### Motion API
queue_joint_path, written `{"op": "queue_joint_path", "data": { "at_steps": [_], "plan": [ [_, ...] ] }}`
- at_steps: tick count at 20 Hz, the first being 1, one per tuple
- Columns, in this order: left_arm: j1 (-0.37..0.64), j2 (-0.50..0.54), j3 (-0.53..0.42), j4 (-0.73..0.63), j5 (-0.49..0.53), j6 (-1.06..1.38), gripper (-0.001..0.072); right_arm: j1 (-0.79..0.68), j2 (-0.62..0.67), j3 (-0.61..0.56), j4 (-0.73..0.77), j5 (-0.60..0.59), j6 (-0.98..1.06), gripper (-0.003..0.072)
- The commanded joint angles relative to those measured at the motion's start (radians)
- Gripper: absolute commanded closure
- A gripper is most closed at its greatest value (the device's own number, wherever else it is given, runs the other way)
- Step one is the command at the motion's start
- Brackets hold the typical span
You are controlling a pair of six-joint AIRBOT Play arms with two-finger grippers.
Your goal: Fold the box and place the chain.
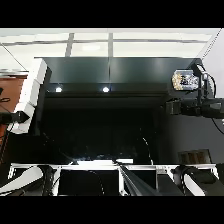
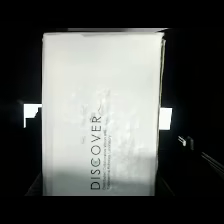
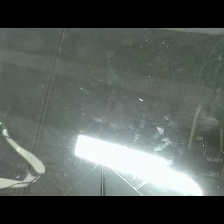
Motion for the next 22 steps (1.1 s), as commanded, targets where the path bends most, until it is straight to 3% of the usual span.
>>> {"op": "queue_joint_path", "data": {
  "at_steps": [1,6,7,8,9,17,22],
  "plan": [
    [-0.048,-0.032,0.013,-0.013,0.039,0.013,0.0676,-0.001,0.001,0.001,0.000,0.000,0.000,0.0668],
    [-0.068,-0.032,0.013,-0.016,0.103,-0.005,0.0669,-0.001,0.001,0.001,0.000,0.000,0.000,0.0668],
    [-0.071,-0.032,0.013,-0.016,0.103,-0.005,0.0520,-0.001,0.001,0.001,0.000,0.000,0.000,0.0668],
    [-0.071,-0.032,0.013,-0.016,0.102,-0.005,0.0231,-0.001,0.001,0.001,0.000,0.000,0.000,0.0668],
    [-0.071,-0.030,0.014,-0.016,0.103,-0.006,-0.0004,-0.001,0.001,0.001,0.000,0.000,0.000,0.0668],
    [-0.079,0.141,0.142,-0.052,-0.011,-0.141,0.0000,-0.001,0.001,0.001,0.000,0.000,0.000,0.0668],
    [-0.233,0.348,0.108,-0.136,-0.035,-0.174,0.0021,-0.001,0.001,0.001,0.000,0.000,0.000,0.0668]
  ]
}}
